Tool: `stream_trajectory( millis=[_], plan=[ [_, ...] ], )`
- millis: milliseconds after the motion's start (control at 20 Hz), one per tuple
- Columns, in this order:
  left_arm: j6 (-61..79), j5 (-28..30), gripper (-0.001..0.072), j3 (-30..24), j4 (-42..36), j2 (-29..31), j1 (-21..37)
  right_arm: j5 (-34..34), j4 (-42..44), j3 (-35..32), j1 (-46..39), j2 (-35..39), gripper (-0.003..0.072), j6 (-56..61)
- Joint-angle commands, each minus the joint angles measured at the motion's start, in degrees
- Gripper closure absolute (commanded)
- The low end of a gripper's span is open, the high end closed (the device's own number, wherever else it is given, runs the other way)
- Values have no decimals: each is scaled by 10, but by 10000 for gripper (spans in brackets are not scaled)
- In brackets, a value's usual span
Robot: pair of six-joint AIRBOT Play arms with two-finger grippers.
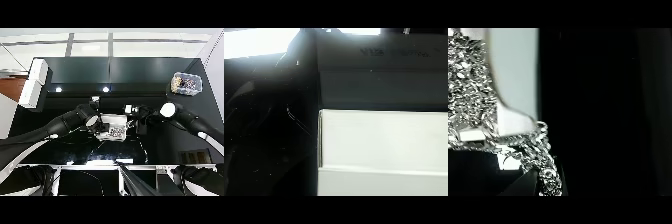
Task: Fold the box and place the chain.
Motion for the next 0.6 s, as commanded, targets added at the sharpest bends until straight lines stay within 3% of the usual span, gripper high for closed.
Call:
stream_trajectory(
  millis=[0, 300, 550],
  plan=[
    [0, 0, 684, 0, 0, 0, 0, 15, -18, 1, -27, 68, 644, 71],
    [0, 0, 683, 0, 0, 0, 0, 96, 19, 19, -54, 182, 645, 170],
    [0, 0, 683, 0, 0, 0, 0, 154, 212, 28, -53, 202, 645, 169]
  ],
)
